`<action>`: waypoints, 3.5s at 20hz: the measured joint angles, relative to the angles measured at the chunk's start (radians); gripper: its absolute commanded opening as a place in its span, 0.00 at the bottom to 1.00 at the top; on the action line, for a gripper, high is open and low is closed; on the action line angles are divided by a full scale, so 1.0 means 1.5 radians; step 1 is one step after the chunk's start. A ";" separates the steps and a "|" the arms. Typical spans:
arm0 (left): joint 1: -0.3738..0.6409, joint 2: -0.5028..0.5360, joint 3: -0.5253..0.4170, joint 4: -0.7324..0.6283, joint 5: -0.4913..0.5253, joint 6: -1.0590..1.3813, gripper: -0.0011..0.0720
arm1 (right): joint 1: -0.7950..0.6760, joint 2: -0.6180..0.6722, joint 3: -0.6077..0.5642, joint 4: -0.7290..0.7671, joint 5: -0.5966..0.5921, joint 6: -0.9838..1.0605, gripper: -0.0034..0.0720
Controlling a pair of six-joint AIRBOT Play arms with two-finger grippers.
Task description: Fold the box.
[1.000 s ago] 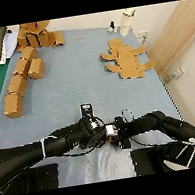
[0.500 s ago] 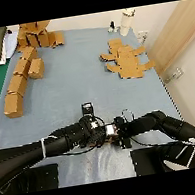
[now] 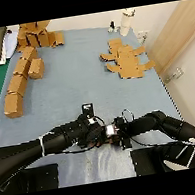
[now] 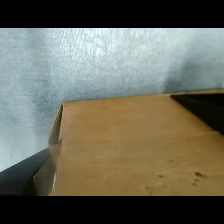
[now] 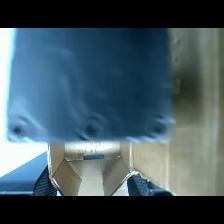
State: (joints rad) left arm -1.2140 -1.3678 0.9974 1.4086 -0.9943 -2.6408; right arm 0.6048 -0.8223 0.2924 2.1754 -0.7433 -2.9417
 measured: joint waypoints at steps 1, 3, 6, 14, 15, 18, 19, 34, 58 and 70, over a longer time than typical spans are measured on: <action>0.002 0.001 0.002 -0.005 -0.004 0.011 0.96 | 0.000 0.000 0.000 0.000 0.000 0.000 0.66; 0.003 0.002 0.007 -0.011 -0.013 0.026 0.96 | 0.000 0.000 0.000 0.000 0.000 0.000 0.66; 0.003 0.002 0.014 -0.018 -0.013 0.037 0.96 | 0.000 0.000 0.000 0.000 0.000 0.000 0.66; 0.004 0.001 0.027 -0.020 -0.001 0.054 0.96 | -0.001 0.000 0.000 -0.002 0.001 0.001 0.66; 0.004 0.001 0.027 -0.020 0.001 0.055 0.96 | -0.001 0.000 0.000 -0.002 0.001 0.001 0.66; 0.004 0.001 0.027 -0.020 0.005 0.056 0.96 | -0.001 0.000 0.000 -0.002 0.001 0.001 0.66; 0.005 0.001 0.027 -0.020 0.006 0.056 0.96 | -0.001 0.000 0.000 -0.001 0.001 0.001 0.66; 0.025 0.001 0.027 0.000 -0.009 0.063 0.73 | -0.001 0.000 0.000 0.001 0.001 0.000 0.66; 0.023 -0.029 0.021 0.001 -0.027 0.065 0.92 | 0.000 0.000 0.000 0.001 0.005 -0.002 0.66; 0.025 0.025 0.021 0.017 -0.087 0.058 0.92 | 0.000 0.000 0.000 0.001 0.001 0.000 0.66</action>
State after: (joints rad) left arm -1.1759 -1.3308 1.0294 1.4338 -1.1255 -2.5542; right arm 0.6048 -0.8223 0.2920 2.1761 -0.7414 -2.9417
